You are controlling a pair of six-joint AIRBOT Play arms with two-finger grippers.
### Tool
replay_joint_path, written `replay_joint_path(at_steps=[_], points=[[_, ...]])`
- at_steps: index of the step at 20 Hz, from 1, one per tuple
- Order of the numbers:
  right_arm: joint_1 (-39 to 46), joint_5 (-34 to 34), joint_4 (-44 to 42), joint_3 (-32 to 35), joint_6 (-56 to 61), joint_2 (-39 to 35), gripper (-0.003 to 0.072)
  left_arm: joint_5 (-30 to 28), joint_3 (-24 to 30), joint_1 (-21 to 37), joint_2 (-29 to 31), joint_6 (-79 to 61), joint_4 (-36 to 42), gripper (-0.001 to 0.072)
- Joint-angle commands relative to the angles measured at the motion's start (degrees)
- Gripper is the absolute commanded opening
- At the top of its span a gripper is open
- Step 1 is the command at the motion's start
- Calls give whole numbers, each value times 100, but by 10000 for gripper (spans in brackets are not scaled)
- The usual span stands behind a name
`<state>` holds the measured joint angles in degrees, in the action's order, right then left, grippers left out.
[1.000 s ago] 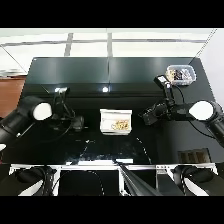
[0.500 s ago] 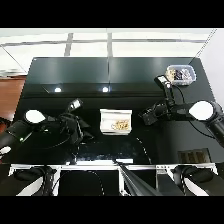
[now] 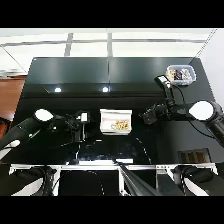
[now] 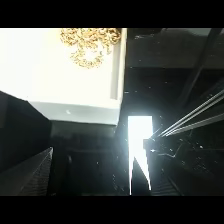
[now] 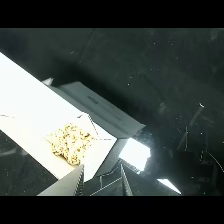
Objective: Fold the box and place the chain.
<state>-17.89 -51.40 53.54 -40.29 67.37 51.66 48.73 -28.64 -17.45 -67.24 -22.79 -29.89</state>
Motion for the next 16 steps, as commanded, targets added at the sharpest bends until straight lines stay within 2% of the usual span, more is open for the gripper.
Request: replay_joint_path(at_steps=[1, 2, 8, 13, 16], points=[[-2, 0, -17, 0, -4, -2, 278, -22, -240, -50, -413, -236, 321, 710], [-2, 0, -17, 0, -4, -2, 278, -20, -319, -50, -487, -232, 457, 710], [-2, 37, -15, 0, -7, -2, 278, 116, -658, -162, -789, 155, 177, 710], [-2, 39, -15, 0, -7, -2, 277, -339, -732, -566, -848, 181, 120, 710], [-2, 39, -15, 0, -7, -2, 278, -350, -754, -586, -866, 201, 116, 710]])
